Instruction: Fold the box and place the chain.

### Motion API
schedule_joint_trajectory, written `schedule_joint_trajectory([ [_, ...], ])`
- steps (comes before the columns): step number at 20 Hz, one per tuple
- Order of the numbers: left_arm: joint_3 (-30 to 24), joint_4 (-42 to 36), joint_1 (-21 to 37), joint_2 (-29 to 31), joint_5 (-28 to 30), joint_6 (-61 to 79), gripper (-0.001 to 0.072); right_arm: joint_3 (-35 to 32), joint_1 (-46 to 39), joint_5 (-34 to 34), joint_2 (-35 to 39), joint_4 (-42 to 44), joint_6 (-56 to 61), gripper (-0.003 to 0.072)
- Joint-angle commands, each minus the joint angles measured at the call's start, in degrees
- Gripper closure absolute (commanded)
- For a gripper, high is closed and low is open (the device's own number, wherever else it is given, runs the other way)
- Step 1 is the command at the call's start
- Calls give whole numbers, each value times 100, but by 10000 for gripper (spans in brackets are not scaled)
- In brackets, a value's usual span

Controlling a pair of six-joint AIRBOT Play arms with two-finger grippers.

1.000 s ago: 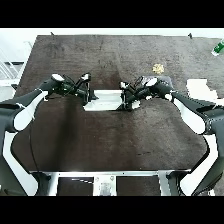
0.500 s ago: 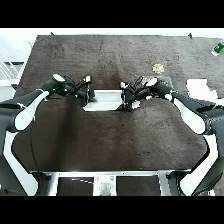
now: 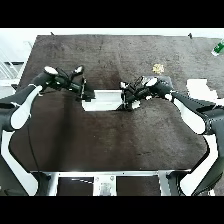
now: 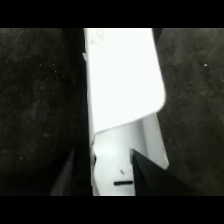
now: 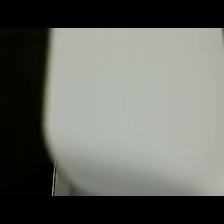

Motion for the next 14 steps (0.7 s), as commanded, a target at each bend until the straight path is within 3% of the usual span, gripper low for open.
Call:
schedule_joint_trajectory([
  [1,474,-63,328,4,-820,-568,554,-2,-2,2,-4,2,0,174],
  [2,570,-79,396,4,-1095,-485,692,-2,-2,2,-4,2,0,174],
  [4,702,-129,413,31,-1196,-785,695,-2,-2,2,-4,2,0,175],
  [8,483,-162,334,492,-649,-966,698,-2,-2,2,-4,2,0,174],
  [14,-1429,-201,72,1932,640,-393,698,-2,-2,2,-4,2,0,175],
])
